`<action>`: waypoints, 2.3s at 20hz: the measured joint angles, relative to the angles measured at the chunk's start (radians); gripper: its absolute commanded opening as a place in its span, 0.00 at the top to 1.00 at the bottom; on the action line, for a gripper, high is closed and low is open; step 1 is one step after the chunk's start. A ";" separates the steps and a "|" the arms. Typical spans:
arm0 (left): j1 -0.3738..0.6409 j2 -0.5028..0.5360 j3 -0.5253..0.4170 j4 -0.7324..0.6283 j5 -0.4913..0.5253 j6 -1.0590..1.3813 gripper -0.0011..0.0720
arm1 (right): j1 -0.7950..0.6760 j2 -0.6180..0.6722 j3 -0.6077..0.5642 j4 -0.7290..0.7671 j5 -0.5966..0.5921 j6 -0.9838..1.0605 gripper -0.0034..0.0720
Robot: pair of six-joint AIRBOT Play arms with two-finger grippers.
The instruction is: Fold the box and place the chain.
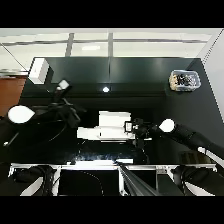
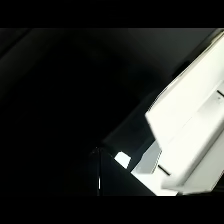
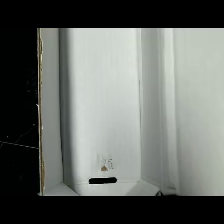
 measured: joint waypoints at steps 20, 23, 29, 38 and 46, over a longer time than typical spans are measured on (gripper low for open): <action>-0.220 -0.203 -0.138 -0.058 0.085 0.546 0.34 | 0.000 0.000 0.000 0.000 0.000 0.000 0.35; -0.224 -0.239 -0.118 -0.062 0.072 0.571 0.46 | 0.000 0.000 0.000 0.000 0.000 0.000 0.35; -0.232 -0.259 -0.107 -0.090 0.058 0.587 0.54 | 0.000 0.000 0.000 0.000 0.000 0.000 0.35; -0.292 -0.288 -0.106 -0.164 0.087 0.595 0.69 | 0.000 0.000 0.000 0.000 0.000 0.000 0.35; -0.304 -0.314 -0.106 -0.277 0.116 0.648 0.60 | 0.000 0.000 0.000 0.000 0.000 0.000 0.35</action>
